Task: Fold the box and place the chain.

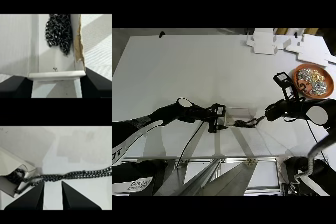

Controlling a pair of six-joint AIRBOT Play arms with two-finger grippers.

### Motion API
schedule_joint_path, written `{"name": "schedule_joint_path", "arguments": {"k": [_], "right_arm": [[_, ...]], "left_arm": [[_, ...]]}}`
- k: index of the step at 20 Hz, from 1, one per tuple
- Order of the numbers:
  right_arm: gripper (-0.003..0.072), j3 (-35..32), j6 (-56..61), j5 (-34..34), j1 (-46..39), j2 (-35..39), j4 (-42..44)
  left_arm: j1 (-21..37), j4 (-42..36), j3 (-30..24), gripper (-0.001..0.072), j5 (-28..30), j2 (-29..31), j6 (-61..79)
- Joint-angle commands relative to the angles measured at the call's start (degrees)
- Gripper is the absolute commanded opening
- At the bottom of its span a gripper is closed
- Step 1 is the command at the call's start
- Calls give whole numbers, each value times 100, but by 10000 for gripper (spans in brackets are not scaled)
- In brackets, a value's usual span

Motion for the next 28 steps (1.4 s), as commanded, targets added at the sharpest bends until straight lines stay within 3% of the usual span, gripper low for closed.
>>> {"name": "schedule_joint_path", "arguments": {"k": [1,7,28], "right_arm": [[241,-87,-68,-11,-15,-52,7],[241,-551,-197,-245,-15,-52,9],[241,-568,-199,-428,-15,-52,260]], "left_arm": [[-2,0,-2,490,2,0,0],[-2,0,-2,490,2,0,2],[-2,0,-2,490,2,0,2]]}}
